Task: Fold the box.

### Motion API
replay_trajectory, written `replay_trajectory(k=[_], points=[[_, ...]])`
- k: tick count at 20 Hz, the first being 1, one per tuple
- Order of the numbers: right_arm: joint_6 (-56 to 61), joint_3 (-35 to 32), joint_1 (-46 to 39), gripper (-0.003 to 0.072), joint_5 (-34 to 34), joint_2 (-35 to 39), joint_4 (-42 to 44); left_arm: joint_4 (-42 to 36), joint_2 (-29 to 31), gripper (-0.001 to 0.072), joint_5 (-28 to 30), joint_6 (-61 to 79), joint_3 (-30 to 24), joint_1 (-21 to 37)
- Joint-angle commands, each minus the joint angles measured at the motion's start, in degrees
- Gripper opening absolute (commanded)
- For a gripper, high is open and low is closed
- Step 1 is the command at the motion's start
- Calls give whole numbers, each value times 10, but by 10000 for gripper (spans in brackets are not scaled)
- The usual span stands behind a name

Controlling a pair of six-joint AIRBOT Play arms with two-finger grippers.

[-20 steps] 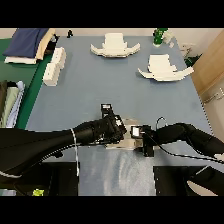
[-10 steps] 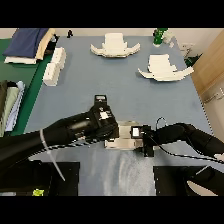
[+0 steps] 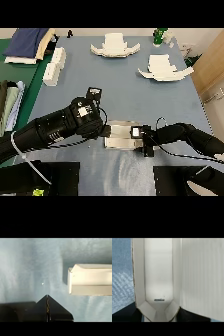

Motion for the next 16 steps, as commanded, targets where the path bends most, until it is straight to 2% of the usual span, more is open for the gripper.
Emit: replay_trajectory(k=[1,3,4,5,7,9,11,16], points=[[0,0,0,494,0,0,0,18,4,16,31,165,0,30],[0,0,0,494,0,0,0,3,11,16,35,310,-3,67],[0,0,0,494,0,0,0,-24,21,16,46,398,-15,104],[0,0,0,494,0,0,0,-76,38,15,70,513,-37,153],[0,0,0,494,0,0,0,-228,74,16,115,763,-94,247],[0,0,0,494,0,0,0,-362,95,34,136,975,-148,320],[0,0,0,494,0,0,0,-434,100,687,166,1120,-196,363],[0,0,0,494,0,0,0,-500,100,697,294,1327,-313,373]])
